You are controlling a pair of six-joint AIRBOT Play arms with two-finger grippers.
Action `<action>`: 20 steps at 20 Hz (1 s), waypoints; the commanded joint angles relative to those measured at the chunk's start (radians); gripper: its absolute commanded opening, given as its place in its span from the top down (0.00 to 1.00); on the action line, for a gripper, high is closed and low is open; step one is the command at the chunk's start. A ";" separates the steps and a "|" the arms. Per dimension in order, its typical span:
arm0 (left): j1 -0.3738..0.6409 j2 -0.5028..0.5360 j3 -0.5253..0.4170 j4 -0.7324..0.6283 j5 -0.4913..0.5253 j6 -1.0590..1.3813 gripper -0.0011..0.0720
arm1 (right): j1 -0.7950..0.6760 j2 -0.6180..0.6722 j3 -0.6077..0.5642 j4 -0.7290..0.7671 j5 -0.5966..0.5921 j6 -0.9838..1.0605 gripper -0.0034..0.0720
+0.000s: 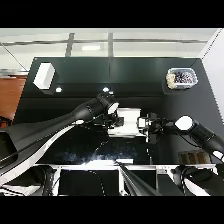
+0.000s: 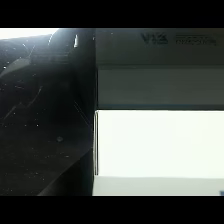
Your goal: Fold the box and place the chain.
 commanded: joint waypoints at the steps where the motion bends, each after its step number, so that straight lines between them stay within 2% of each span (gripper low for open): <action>1: 0.001 -0.001 0.000 0.000 0.000 0.000 0.95 | 0.001 -0.006 -0.003 0.151 0.001 -0.003 0.71; 4: 0.001 -0.001 0.000 0.000 0.001 0.000 0.95 | 0.001 -0.040 -0.002 0.251 -0.013 -0.002 0.71; 9: 0.001 -0.001 0.000 0.000 0.000 0.000 0.95 | 0.001 -0.047 -0.003 0.187 -0.022 0.037 0.71; 10: 0.001 -0.001 0.000 0.000 0.000 0.000 0.95 | 0.001 -0.047 -0.002 0.174 -0.021 0.055 0.63; 11: 0.001 -0.001 0.000 0.000 0.000 0.000 0.95 | 0.000 -0.047 -0.002 0.172 -0.024 0.080 0.33; 14: 0.001 -0.001 0.000 0.000 0.000 0.000 0.95 | 0.001 -0.047 -0.002 0.174 -0.023 0.094 0.30; 15: 0.001 -0.001 0.000 0.000 0.000 0.000 0.95 | 0.001 -0.047 -0.003 0.173 -0.024 0.099 0.25; 16: 0.001 -0.001 0.000 0.000 0.000 0.000 0.95 | 0.000 -0.047 -0.002 0.168 -0.027 0.103 0.48; 17: 0.001 -0.001 0.000 0.000 0.000 0.000 0.95 | 0.000 -0.046 -0.002 0.156 -0.030 0.129 0.77; 19: 0.001 -0.001 0.000 0.000 0.000 0.000 0.95 | -0.001 -0.041 -0.001 0.121 -0.030 0.240 0.80; 20: 0.001 -0.001 0.000 0.000 0.000 0.000 0.95 | -0.008 -0.027 0.006 0.063 -0.026 0.370 0.85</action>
